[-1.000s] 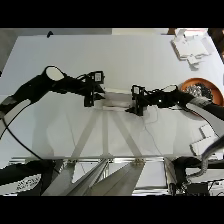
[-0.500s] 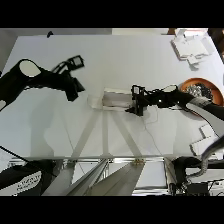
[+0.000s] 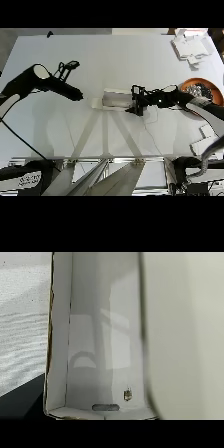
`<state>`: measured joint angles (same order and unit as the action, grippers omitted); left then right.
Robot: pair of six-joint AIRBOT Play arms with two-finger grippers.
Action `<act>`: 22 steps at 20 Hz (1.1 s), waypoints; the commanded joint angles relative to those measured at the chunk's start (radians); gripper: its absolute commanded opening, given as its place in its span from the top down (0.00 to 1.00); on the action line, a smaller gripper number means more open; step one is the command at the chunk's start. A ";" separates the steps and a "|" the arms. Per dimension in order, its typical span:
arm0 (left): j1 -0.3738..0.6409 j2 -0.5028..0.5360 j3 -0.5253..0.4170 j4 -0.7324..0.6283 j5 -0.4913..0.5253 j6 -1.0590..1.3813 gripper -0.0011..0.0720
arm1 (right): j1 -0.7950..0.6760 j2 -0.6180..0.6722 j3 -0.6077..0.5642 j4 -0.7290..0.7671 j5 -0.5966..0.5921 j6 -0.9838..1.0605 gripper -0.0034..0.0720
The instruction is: Fold the box and place the chain.
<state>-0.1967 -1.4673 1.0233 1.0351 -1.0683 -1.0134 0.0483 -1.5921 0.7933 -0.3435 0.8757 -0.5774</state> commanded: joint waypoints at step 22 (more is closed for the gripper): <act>-0.073 -0.038 -0.001 -0.261 -0.035 -0.060 0.52 | 0.000 0.000 0.000 0.000 0.000 0.000 0.26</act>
<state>-0.2703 -1.5139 1.0233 0.7811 -1.1072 -1.0771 0.0483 -1.5921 0.7933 -0.3435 0.8753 -0.5774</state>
